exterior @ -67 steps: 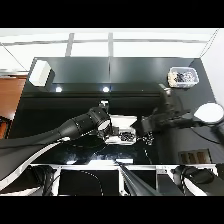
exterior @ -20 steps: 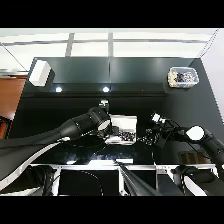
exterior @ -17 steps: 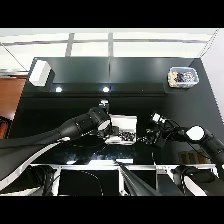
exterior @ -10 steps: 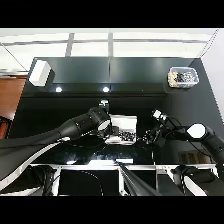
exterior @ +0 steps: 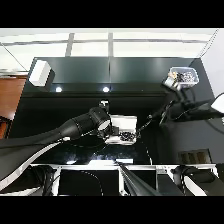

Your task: Fold the box and place the chain.

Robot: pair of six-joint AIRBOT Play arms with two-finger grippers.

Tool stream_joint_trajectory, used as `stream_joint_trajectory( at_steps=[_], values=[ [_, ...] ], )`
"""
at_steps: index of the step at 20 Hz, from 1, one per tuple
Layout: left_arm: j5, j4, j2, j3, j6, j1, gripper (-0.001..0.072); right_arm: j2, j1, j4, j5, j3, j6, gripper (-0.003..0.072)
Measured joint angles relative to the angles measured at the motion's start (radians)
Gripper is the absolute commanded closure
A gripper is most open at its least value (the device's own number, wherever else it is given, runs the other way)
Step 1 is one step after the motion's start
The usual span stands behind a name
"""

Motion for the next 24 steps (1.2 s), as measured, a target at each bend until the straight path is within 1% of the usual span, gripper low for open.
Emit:
stream_joint_trajectory(
  at_steps=[3, 6, 11, 14, 16, 18, 20, 24],
  values=[
    [-0.001, 0.000, -0.004, 0.000, 0.000, 0.000, 0.0680, 0.018, 0.000, 0.041, 0.080, 0.158, 0.067, 0.0670],
    [-0.002, 0.000, -0.007, 0.001, 0.000, 0.000, 0.0680, 0.027, 0.000, 0.116, 0.119, 0.259, 0.105, 0.0669],
    [-0.002, 0.000, -0.008, 0.001, 0.000, 0.000, 0.0680, 0.032, 0.000, 0.367, 0.130, 0.324, 0.129, 0.0670],
    [-0.002, 0.000, -0.008, 0.001, 0.000, 0.000, 0.0680, 0.032, 0.000, 0.452, 0.120, 0.338, 0.135, 0.0670],
    [-0.002, 0.000, -0.008, 0.001, 0.000, 0.000, 0.0680, 0.032, 0.002, 0.454, 0.124, 0.329, 0.153, 0.0670],
    [-0.002, 0.000, -0.008, 0.001, 0.000, 0.000, 0.0680, 0.032, 0.016, 0.437, 0.124, 0.279, 0.174, 0.0670],
    [-0.002, 0.000, -0.008, 0.001, 0.000, 0.000, 0.0680, 0.032, 0.045, 0.421, 0.099, 0.195, 0.187, 0.0670],
    [-0.002, 0.000, -0.008, 0.001, 0.000, 0.000, 0.0680, 0.021, 0.111, 0.387, -0.018, -0.007, 0.195, 0.0670]
  ],
)
